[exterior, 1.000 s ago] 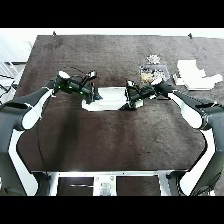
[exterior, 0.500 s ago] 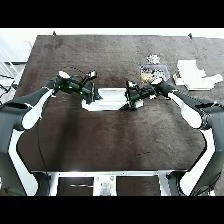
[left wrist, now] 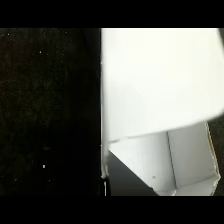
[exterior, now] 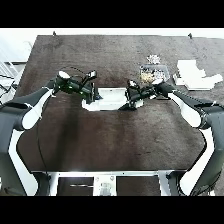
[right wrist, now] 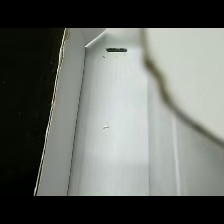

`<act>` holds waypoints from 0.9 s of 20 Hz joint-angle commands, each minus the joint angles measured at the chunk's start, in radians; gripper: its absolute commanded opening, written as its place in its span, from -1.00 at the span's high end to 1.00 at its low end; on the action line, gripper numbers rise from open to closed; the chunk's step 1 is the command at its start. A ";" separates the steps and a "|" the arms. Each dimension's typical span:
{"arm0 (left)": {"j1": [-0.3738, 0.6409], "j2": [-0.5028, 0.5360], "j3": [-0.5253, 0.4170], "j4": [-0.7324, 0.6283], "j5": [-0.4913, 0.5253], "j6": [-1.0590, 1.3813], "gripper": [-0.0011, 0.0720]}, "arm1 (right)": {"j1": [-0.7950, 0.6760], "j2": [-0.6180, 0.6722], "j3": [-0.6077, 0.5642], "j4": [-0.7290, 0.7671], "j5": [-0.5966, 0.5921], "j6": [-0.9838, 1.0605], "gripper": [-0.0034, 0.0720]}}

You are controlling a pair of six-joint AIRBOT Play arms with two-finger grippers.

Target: Fold the box and place the chain.

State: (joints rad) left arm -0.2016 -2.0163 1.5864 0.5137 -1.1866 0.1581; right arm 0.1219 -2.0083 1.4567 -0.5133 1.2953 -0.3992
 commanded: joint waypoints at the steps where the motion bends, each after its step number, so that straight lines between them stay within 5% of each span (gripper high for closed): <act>1: 0.000 0.000 0.001 0.001 0.000 0.000 0.92 | -0.006 -0.001 0.008 0.007 -0.005 -0.029 -0.84; 18: 0.000 0.000 0.001 0.001 0.001 0.000 0.92 | 0.003 -0.021 0.016 0.019 0.047 0.005 -0.84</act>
State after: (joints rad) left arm -0.2016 -2.0163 1.5864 0.5156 -1.1873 0.1581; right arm 0.1242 -2.0270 1.4681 -0.5003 1.3365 -0.3859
